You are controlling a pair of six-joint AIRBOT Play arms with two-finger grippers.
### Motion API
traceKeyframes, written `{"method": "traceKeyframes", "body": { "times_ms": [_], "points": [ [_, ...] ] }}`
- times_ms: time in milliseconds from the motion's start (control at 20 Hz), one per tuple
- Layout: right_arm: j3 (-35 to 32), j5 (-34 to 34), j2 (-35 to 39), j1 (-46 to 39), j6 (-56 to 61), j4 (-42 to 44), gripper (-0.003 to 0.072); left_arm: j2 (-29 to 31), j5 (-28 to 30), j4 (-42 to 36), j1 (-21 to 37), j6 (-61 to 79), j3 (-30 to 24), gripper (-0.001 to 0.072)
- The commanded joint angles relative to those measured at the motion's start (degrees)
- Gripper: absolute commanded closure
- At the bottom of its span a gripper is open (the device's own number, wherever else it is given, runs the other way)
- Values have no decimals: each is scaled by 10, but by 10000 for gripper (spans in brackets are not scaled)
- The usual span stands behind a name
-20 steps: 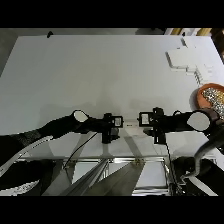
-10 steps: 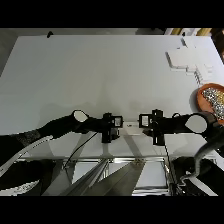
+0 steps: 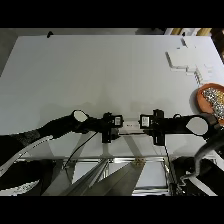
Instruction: Fold the box and place the chain.
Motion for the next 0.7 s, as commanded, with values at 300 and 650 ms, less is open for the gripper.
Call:
{"method": "traceKeyframes", "body": {
  "times_ms": [300, 650],
  "points": [
    [0, -20, 17, 0, 2, 31, 532, 0, 0, 1, 0, 0, 0, 363],
    [-12, -17, 0, 0, 2, 31, 531, 0, 0, 1, 0, 0, 0, 363]
  ]
}}
